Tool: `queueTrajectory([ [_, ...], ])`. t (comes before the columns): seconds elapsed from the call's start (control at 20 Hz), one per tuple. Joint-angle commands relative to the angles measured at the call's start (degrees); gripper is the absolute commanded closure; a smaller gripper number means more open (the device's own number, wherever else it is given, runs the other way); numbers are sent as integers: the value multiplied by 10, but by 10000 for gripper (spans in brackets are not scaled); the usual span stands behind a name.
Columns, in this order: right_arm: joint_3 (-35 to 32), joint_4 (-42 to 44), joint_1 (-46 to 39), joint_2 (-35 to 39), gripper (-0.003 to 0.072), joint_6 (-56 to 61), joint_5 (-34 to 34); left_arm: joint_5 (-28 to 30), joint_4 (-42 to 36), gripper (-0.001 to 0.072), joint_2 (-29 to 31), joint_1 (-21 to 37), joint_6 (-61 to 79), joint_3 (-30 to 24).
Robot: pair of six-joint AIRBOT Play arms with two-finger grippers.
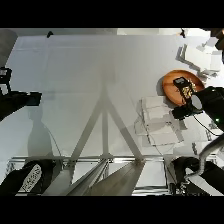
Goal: Fold the box and place the chain.
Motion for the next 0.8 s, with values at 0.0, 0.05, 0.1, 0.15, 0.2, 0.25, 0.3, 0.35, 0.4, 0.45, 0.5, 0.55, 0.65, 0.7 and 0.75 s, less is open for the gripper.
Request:
queueTrajectory([
  [0.0,0,-7,5,-2,225,-10,37,0,0,71,0,0,0,0],
  [0.05,0,-7,5,-5,230,-10,40,0,0,71,0,0,0,0],
  [0.1,0,-8,5,-13,232,-10,46,0,0,71,0,0,0,0],
  [0.15,0,-9,5,-26,231,-10,54,0,0,71,0,0,0,0],
  [0.2,0,-9,5,-41,231,-12,63,0,0,71,0,0,0,0],
  [0.25,0,-10,5,-57,231,-11,67,0,0,71,0,0,0,0],
  [0.3,0,-11,5,-69,231,-11,64,0,0,71,0,0,0,0],
  [0.35,0,-13,5,-78,232,-11,56,0,0,71,0,0,0,0],
  [0.4,1,-15,5,-85,238,-10,48,0,0,71,0,0,0,0],
  [0.45,0,-17,5,-93,313,-10,44,0,0,71,0,0,0,0],
  [0.5,1,-23,5,-101,396,-10,46,0,0,71,0,0,0,0],
  [0.55,1,-29,5,-109,402,-10,47,0,0,71,0,0,0,0],
  [0.65,1,-36,5,-111,568,-11,42,0,0,71,0,0,0,0],
  [0.7,1,-39,5,-111,670,-12,41,0,0,71,0,0,0,0],
  [0.75,1,-39,5,-111,670,-24,42,0,0,71,0,0,0,0],
])
